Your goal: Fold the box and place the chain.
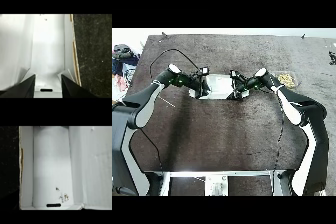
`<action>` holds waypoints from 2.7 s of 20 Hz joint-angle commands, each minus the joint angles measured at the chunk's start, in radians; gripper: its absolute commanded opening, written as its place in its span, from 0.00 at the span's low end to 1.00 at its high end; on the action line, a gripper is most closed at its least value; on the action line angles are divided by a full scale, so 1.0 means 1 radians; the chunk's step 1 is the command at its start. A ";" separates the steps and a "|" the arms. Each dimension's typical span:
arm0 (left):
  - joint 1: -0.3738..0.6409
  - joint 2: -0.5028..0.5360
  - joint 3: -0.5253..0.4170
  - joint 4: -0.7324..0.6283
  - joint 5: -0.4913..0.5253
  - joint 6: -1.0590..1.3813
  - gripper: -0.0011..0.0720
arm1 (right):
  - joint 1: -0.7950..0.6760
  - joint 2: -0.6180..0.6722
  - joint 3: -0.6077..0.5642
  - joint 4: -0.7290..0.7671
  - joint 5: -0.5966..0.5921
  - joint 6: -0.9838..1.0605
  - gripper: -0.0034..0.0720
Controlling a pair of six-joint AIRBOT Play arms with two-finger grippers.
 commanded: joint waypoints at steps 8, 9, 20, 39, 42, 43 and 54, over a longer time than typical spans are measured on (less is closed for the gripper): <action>0.005 -0.002 0.000 0.034 0.014 -0.028 0.86 | 0.000 0.000 0.000 0.000 0.000 0.000 0.55; 0.006 -0.002 0.000 0.035 0.013 -0.028 0.84 | 0.000 0.000 0.000 0.000 0.000 0.000 0.55; 0.117 0.034 0.021 -0.013 -0.050 -0.297 0.02 | 0.000 -0.001 0.000 0.000 0.000 0.000 0.55; 0.320 0.218 -0.248 0.003 0.088 -1.007 0.02 | 0.000 0.000 0.000 0.000 0.000 0.000 0.55; 0.311 0.213 -0.307 -0.004 0.104 -1.023 0.02 | 0.000 0.000 0.000 0.000 0.000 0.000 0.55; 0.301 0.213 -0.335 -0.011 0.124 -1.020 0.02 | 0.000 0.000 0.000 0.000 0.000 0.000 0.55; 0.158 0.212 -0.426 -0.100 0.287 -1.012 0.03 | 0.000 0.000 0.000 0.000 -0.003 0.000 0.55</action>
